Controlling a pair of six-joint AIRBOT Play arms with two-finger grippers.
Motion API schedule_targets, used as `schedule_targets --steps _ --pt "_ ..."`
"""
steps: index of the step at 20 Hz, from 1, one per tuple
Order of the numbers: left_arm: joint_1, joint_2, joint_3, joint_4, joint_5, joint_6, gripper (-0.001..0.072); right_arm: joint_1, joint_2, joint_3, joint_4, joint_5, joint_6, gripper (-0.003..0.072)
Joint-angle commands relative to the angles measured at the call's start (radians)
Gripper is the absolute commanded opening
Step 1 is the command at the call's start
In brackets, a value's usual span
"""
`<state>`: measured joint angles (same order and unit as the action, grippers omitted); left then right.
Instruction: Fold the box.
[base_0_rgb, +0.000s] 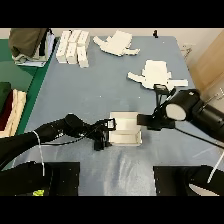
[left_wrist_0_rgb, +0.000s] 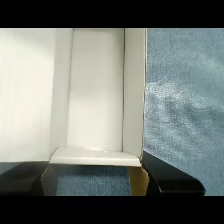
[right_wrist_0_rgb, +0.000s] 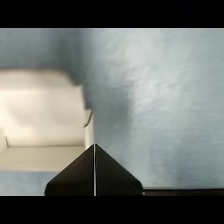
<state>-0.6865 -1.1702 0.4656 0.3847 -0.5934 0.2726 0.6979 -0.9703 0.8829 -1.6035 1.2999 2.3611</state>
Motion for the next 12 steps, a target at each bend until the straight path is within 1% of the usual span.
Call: schedule_targets --steps 1,3,5,7,8,9,10,12 --pt "0.0 0.0 0.001 0.0 0.0 0.0 0.047 -0.288 -0.026 0.003 0.139 -0.047 -0.265 0.0004" --pt "0.0 0.0 0.001 0.0 0.0 0.0 0.047 -0.462 -0.115 0.003 0.344 -0.119 -0.493 0.0003" --pt "0.0 0.0 0.001 0.0 0.0 0.0 0.047 -0.613 -0.245 0.005 0.641 -0.14 -0.756 0.0003" --pt "0.0 0.0 0.001 0.0 0.0 0.0 0.047 -0.692 -0.384 0.023 0.929 -0.085 -0.977 0.0003" --pt "0.0 0.0 0.001 0.0 0.0 0.0 0.047 -0.705 -0.446 0.039 1.042 -0.04 -1.057 0.0003" --pt "0.0 0.0 0.001 0.0 0.0 0.0 0.047 -0.703 -0.505 0.061 1.131 0.015 -1.117 0.0004" --pt "0.0 0.0 0.001 0.0 0.0 0.0 0.047 -0.695 -0.551 0.085 1.174 0.067 -1.145 0.0004" --pt "0.0 0.0 0.001 0.0 0.0 0.0 0.047 -0.66 -0.615 0.139 1.181 0.172 -1.177 0.0004"
